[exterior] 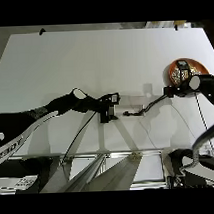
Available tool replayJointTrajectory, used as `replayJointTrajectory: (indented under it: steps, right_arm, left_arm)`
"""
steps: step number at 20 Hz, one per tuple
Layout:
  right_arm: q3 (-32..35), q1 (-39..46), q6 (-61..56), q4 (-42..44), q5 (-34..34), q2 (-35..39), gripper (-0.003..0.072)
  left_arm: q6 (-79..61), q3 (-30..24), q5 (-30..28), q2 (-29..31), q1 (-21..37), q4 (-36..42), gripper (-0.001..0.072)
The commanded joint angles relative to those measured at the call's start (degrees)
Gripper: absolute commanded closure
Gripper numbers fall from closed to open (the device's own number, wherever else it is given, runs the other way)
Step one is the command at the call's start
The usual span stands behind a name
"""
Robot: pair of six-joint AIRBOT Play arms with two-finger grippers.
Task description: Fold the box and place the chain.
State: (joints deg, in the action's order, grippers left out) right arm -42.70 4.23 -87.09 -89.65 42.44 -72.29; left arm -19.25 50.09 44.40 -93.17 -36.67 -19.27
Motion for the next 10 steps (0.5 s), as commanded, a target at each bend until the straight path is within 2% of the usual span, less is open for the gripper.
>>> replayJointTrajectory:
  steps: [1,3,6,7,10]
  right_arm:
    - [0.0,0.3,-0.2,1.6,-4.0,-2.3,0.037]
    - [0.0,0.3,-0.1,1.6,-5.9,-2.6,0.0372]
    - [0.0,0.3,-0.3,1.6,-5.2,-4.9,0.0373]
    - [0.0,0.3,-1.0,1.6,-4.7,-5.5,0.0399]
    - [0.0,0.3,-0.9,1.3,-4.5,-5.2,0.0637]
  left_arm:
    - [0.0,0.0,0.0,0.0,0.0,0.0,0.0437]
    - [0.0,0.0,0.0,0.0,0.0,0.0,0.0437]
    - [0.0,0.0,0.0,0.0,0.0,0.0,0.0437]
    - [0.0,0.0,0.0,0.0,0.0,0.0,0.0437]
    - [0.0,0.0,0.0,0.0,0.0,0.0,0.0437]
